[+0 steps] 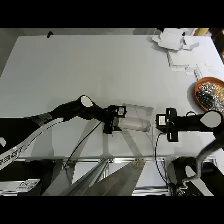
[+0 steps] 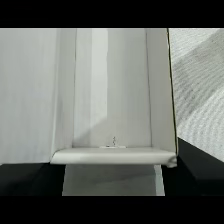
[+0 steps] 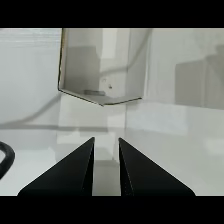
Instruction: Fold the box and place the chain.
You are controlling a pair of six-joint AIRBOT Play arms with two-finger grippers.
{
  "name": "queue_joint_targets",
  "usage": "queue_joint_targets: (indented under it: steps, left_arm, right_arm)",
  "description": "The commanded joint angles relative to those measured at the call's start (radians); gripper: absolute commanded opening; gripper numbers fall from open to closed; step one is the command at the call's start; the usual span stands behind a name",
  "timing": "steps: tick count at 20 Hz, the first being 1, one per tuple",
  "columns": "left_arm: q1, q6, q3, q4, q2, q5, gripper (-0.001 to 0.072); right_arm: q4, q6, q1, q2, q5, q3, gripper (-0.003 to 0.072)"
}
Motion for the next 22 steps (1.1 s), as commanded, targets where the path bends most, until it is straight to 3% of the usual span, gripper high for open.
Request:
queue_joint_targets:
  steps: [1,10,12,14,15,17,20,21,22]
  left_arm:
    - [0.001,0.000,0.001,0.000,0.001,0.000,0.0206]
    - [0.001,0.000,0.001,0.000,0.001,0.000,0.0206]
    - [0.001,0.000,0.001,0.000,0.001,-0.001,0.0206]
    - [0.001,0.000,0.001,0.000,0.001,-0.001,0.0206]
    - [0.001,0.000,0.001,0.000,0.001,-0.001,0.0206]
    - [0.001,0.000,0.001,0.000,0.001,-0.001,0.0206]
    - [0.001,0.000,0.001,0.000,0.001,-0.001,0.0206]
    - [0.001,0.000,0.001,0.000,0.001,0.000,0.0206]
    - [0.001,0.000,0.001,0.000,0.001,0.000,0.0206]
  right_arm:
    - [0.127,-0.073,0.000,-0.027,-0.069,-0.065,0.0177]
    - [0.428,-0.142,0.001,-0.222,-0.145,-0.073,0.0149]
    - [0.471,-0.155,0.002,-0.252,-0.139,-0.074,0.0209]
    - [0.501,-0.146,0.001,-0.266,-0.129,-0.074,0.0358]
    - [0.499,-0.124,0.001,-0.261,-0.113,-0.074,0.0394]
    - [0.447,-0.015,0.001,-0.214,-0.092,-0.074,0.0419]
    - [0.307,0.285,0.000,-0.032,-0.064,-0.074,0.0403]
    - [0.280,0.396,0.000,0.049,-0.051,-0.074,0.0363]
    - [0.262,0.488,0.000,0.124,-0.050,-0.074,0.0257]
